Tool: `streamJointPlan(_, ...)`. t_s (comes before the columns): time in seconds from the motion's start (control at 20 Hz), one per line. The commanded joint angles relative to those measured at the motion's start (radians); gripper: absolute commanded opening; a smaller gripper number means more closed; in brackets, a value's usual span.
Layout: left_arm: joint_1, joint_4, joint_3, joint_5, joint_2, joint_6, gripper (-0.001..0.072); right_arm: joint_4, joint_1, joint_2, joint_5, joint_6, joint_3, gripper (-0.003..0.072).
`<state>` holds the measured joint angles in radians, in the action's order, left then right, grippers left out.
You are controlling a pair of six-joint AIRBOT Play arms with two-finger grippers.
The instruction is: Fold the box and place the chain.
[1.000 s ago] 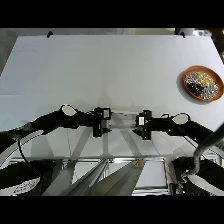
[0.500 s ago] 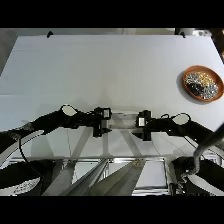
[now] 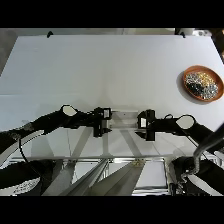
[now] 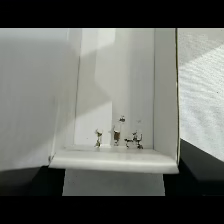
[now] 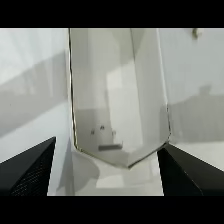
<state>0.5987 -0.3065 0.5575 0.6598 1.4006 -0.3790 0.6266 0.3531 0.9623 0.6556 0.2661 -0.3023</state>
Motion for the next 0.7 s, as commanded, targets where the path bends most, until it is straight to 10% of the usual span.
streamJointPlan(0.0, 0.0, -0.001, 0.0, 0.003, -0.002, 0.005, 0.0374, 0.188, 0.0, -0.021, -0.017, -0.289, 0.0, 0.0703)
streamJointPlan(0.35, 0.0, -0.007, 0.0, 0.002, -0.034, 0.051, 0.0371, 0.513, 0.0, -0.235, -0.019, -0.563, 0.0, 0.0701)
streamJointPlan(0.5, 0.0, -0.021, 0.0, 0.002, -0.094, 0.051, 0.0128, 0.543, 0.0, -0.367, -0.02, -0.577, 0.0, 0.07)
streamJointPlan(0.65, 0.0, -0.077, 0.0, -0.003, -0.105, 0.116, 0.0157, 0.5, 0.0, -0.49, -0.019, -0.577, 0.0, 0.0699)
